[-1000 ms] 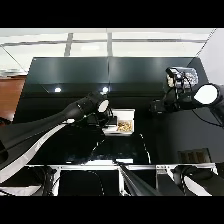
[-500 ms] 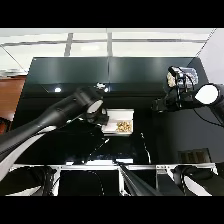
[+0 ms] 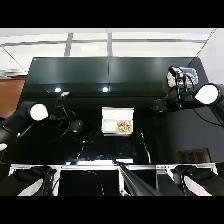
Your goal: Fold the box and place the chain.
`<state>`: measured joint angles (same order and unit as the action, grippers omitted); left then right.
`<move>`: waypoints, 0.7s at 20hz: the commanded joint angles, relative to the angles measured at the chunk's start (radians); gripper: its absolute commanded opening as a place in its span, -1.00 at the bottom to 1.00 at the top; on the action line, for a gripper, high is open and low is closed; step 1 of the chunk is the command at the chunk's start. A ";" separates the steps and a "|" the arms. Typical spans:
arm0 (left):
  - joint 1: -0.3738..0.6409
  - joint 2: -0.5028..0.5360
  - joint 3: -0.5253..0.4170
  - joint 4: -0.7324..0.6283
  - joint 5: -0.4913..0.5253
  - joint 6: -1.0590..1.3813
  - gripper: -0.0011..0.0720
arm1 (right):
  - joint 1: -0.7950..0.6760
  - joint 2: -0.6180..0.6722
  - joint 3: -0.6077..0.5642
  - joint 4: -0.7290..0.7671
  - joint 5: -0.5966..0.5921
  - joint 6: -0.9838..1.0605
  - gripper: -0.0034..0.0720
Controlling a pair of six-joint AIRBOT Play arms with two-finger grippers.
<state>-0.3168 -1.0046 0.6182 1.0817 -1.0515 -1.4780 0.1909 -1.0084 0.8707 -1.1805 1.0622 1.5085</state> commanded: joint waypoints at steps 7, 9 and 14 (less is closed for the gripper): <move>-0.051 -0.031 -0.156 -0.584 0.222 1.674 1.00 | 0.000 0.000 0.000 0.002 0.029 0.040 0.10; -0.113 -0.041 -0.145 -0.509 0.268 1.765 1.00 | 0.000 0.000 0.000 0.002 0.031 0.052 0.10; -0.068 -0.193 -0.098 -0.512 0.289 1.793 1.00 | 0.000 0.000 0.000 0.014 0.030 0.059 0.10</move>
<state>-0.3962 -1.1255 0.4969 0.5682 -0.7845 0.2234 0.1909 -1.0084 0.8707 -1.1778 1.0901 1.5608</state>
